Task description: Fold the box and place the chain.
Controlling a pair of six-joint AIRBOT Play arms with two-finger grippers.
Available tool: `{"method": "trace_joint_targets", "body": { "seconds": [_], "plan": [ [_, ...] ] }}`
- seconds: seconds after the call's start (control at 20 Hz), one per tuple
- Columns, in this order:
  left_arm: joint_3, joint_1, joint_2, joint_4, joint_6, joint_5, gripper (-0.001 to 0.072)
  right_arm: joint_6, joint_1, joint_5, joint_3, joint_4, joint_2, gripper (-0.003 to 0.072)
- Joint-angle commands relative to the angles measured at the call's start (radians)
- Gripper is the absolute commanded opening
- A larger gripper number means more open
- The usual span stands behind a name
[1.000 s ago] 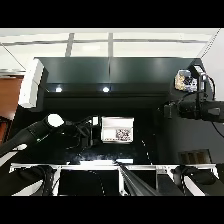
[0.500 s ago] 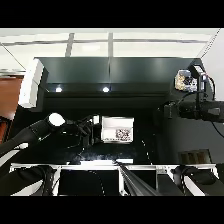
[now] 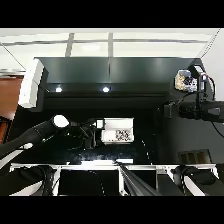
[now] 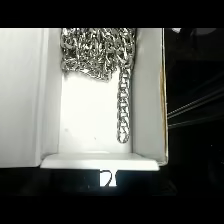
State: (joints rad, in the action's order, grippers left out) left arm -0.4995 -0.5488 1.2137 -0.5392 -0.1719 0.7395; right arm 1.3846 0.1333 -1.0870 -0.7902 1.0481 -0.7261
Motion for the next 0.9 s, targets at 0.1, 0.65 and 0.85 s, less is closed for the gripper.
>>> {"method": "trace_joint_targets", "body": {
  "seconds": [0.1, 0.65, 0.85],
  "plan": [
    [-0.028, -0.01, 0.009, 0.005, -0.005, -0.003, 0.0393, 0.0, 0.002, 0.0, 0.0, -0.013, -0.009, 0.0335],
    [-0.04, -0.01, 0.01, 0.0, -0.004, -0.003, 0.0392, -0.304, 0.29, 0.221, 0.0, -0.182, -0.365, 0.071],
    [-0.039, -0.01, 0.011, 0.0, -0.004, -0.003, 0.0393, -0.682, 0.303, 0.06, -0.022, -0.134, -0.333, 0.0612]
  ]
}}
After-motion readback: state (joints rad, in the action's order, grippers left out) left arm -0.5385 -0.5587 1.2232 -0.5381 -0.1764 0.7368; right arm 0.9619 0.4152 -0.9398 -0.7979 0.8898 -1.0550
